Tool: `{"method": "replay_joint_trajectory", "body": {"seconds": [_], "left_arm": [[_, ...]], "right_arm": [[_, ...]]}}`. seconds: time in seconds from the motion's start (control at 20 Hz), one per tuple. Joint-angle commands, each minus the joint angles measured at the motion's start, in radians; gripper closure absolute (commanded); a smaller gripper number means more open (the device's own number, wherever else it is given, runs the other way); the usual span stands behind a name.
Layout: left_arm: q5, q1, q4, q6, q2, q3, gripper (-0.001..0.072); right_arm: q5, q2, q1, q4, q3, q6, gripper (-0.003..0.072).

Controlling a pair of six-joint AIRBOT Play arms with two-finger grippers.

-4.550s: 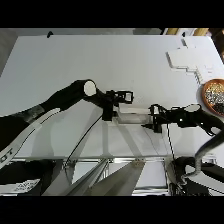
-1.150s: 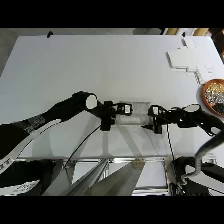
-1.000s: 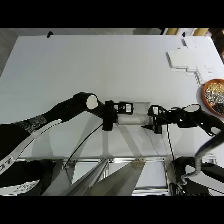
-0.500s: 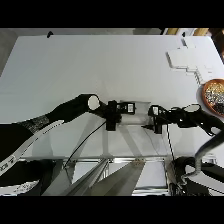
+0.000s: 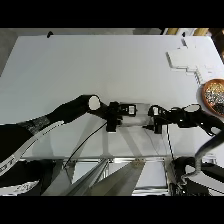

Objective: Fold the box and place the chain.

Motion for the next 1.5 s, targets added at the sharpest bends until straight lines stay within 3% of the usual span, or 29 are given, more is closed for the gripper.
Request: {"method": "replay_joint_trajectory", "body": {"seconds": [0.0,0.15,0.2,0.3,0.45,0.75,0.95,1.15,1.45], "left_arm": [[-0.037,0.013,0.032,-0.097,0.056,0.0,0.0566],[-0.055,0.048,0.156,-0.357,0.15,0.0,0.0583],[-0.069,0.064,0.215,-0.49,0.179,0.0,0.0671],[-0.122,0.104,0.293,-0.723,0.218,-0.001,0.0705],[-0.185,0.175,0.297,-0.958,0.23,-0.016,0.0705],[-0.139,0.24,0.181,-1.351,0.18,-0.152,0.0705],[-0.109,0.22,0.05,-1.357,0.106,-0.163,0.0705],[-0.076,0.193,0.01,-1.359,0.057,-0.163,0.0705],[-0.081,0.173,-0.055,-1.357,0.071,-0.142,0.0705]], "right_arm": [[-0.001,0.0,0.0,0.002,0.0,0.002,0.0228],[-0.001,0.0,0.0,0.001,0.0,0.002,0.0228],[-0.001,0.0,0.0,0.002,0.0,0.002,0.0228],[-0.001,0.0,0.0,0.002,0.0,0.002,0.0228],[-0.001,0.0,0.0,0.002,0.0,0.002,0.0228],[-0.001,0.0,0.0,0.002,0.0,0.002,0.0228],[-0.001,0.0,0.0,0.002,0.0,0.002,0.0228],[-0.001,0.0,0.0,0.002,0.0,0.002,0.0228],[-0.001,0.0,0.0,0.001,0.0,0.002,0.0228]]}}
